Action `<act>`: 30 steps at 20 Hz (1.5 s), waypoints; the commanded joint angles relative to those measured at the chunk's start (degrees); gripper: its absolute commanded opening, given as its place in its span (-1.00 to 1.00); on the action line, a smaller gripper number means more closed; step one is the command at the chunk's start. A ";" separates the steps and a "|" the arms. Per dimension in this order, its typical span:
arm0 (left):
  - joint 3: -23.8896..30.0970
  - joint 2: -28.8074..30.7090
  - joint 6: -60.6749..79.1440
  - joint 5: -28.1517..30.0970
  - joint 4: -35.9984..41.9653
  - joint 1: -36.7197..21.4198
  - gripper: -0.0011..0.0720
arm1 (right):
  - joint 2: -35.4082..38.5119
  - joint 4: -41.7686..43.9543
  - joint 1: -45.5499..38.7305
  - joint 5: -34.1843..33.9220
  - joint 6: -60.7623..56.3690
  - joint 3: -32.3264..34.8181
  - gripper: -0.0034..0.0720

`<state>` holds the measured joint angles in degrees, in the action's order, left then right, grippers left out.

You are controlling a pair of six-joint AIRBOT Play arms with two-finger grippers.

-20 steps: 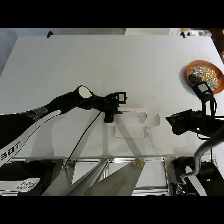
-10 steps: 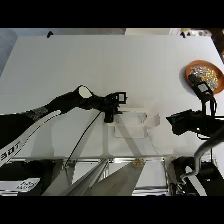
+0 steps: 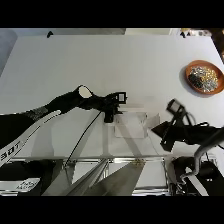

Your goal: Fold the box and place the chain.

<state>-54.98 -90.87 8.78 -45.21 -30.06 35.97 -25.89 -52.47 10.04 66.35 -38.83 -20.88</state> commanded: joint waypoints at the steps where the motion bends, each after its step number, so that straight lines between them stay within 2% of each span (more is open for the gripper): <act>1: -0.02 -0.02 0.00 -0.02 -0.02 -0.04 -0.94 | -3.67 -1.84 7.76 -1.07 15.45 2.58 -0.68; 3: -0.02 -0.02 0.00 -0.02 -0.02 -0.04 -0.94 | -5.64 -8.02 11.85 -4.59 15.32 2.58 0.55; 4: -0.02 -0.02 0.00 0.00 -0.02 -0.04 -0.94 | -6.32 -10.75 13.38 -6.69 15.34 2.62 0.86; 5: -0.02 -0.02 0.00 0.00 -0.02 -0.04 -0.94 | -6.54 -11.93 14.08 -8.96 15.37 2.80 0.92; 11: -0.02 -0.02 0.00 0.00 -0.02 -0.04 -0.94 | -6.75 -19.23 22.47 -27.63 16.65 8.11 0.95; 17: -0.02 -0.02 0.00 -0.02 -0.02 -0.02 -0.94 | -7.30 -19.82 27.02 -36.17 16.06 12.79 0.95; 23: -0.02 -0.02 0.00 -0.02 -0.02 -0.02 -0.94 | -13.73 -19.80 27.04 -40.57 14.95 12.79 0.95; 26: -0.02 -0.02 0.00 -0.02 -0.02 -0.02 -0.94 | -12.44 -20.90 27.02 -42.66 15.15 11.98 0.95; 30: -0.02 -0.02 0.00 0.00 -0.02 -0.02 -0.94 | -11.04 -21.05 24.04 -41.46 15.15 9.42 0.95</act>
